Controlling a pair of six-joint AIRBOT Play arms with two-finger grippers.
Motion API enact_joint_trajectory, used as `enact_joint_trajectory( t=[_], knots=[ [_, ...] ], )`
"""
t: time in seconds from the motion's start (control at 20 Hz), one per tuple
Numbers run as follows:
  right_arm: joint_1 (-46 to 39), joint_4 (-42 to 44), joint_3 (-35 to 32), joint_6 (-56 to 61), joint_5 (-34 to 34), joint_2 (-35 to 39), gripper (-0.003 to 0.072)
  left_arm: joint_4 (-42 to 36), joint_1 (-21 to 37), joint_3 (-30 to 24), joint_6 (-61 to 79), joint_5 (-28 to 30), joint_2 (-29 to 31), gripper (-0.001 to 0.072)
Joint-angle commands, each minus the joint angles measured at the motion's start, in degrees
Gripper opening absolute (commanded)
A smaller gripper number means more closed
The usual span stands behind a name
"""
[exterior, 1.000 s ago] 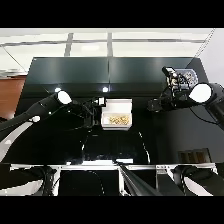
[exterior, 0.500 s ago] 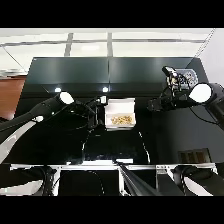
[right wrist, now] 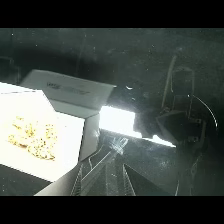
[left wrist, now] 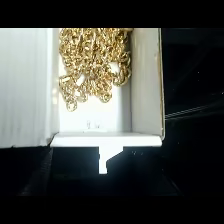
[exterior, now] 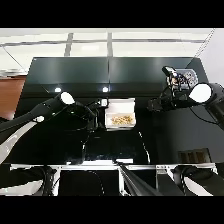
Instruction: Fold the box and place the chain.
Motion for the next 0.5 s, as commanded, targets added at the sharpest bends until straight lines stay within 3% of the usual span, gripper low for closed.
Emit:
enact_joint_trajectory(
  t=[0.0, 0.3, 0.4, 0.45],
  knots=[
    [0.0, 0.0, 0.0, 0.0, 0.0, 0.1, 0.0313, -3.6, -0.9, 0.0, 0.0, 1.4, 0.0, 0.0709],
    [0.0, -0.1, 0.0, 0.0, 0.0, 0.1, 0.0313, -3.2, -2.7, 0.0, -0.4, 4.3, 0.0, 0.0706],
    [0.0, -0.2, 0.0, 0.0, -0.3, 0.1, 0.0313, -3.0, -2.7, 0.0, -0.4, 4.4, 0.0, 0.0627],
    [0.0, -0.3, 0.0, 0.0, -0.9, 0.1, 0.0313, -2.8, -2.7, 0.0, -0.2, 4.4, 0.0, 0.0525]
  ],
)
